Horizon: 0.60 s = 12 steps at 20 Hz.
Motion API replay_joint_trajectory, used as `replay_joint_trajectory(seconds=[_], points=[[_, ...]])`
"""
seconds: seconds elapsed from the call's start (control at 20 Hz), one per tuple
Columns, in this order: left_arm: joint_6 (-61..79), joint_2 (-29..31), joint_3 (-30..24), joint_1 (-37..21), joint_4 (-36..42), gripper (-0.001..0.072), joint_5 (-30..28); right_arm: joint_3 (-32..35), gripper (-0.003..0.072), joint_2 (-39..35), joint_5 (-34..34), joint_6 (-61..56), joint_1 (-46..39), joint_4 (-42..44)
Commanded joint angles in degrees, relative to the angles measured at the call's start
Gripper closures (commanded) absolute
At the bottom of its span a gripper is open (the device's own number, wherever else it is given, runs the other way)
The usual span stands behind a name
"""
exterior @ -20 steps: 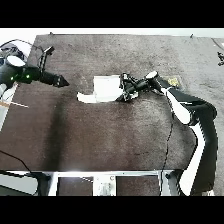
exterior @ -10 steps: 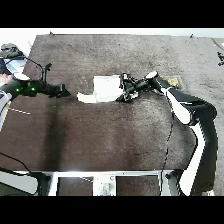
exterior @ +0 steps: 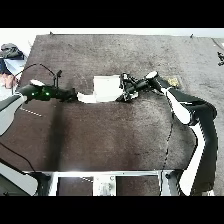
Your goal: Fold the box and place the chain.
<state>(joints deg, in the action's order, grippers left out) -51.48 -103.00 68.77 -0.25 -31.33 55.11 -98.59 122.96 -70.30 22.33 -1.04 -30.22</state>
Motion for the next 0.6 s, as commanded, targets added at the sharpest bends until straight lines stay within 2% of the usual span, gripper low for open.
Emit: replay_joint_trajectory(seconds=[0.0,0.1,0.35,0.4,0.45,0.5,0.55], points=[[1.60,-1.42,-0.02,2.23,4.96,0.0697,-2.34,-0.07,0.0308,0.04,0.00,-0.02,-0.04,0.00],[5.44,-1.42,0.28,2.25,9.51,0.0697,0.61,-0.07,0.0308,0.04,0.00,-0.02,-0.04,0.02],[5.51,-1.42,0.50,4.04,10.51,0.0695,1.57,-0.07,0.0308,0.04,0.00,-0.02,-0.04,0.00],[5.75,-1.40,0.90,4.26,10.80,0.0654,1.99,-0.07,0.0308,0.02,-0.02,-0.02,-0.04,0.02],[6.36,-1.40,1.68,4.26,10.99,0.0393,2.97,-0.07,0.0307,0.02,0.00,-0.02,-0.04,0.00],[6.38,-1.40,2.82,4.26,11.19,0.0253,4.52,-0.07,0.0307,0.04,0.00,-0.02,-0.04,0.00],[6.38,-1.36,4.15,4.26,11.08,0.0253,5.73,-0.07,0.0308,0.04,0.00,-0.02,-0.04,0.02]])
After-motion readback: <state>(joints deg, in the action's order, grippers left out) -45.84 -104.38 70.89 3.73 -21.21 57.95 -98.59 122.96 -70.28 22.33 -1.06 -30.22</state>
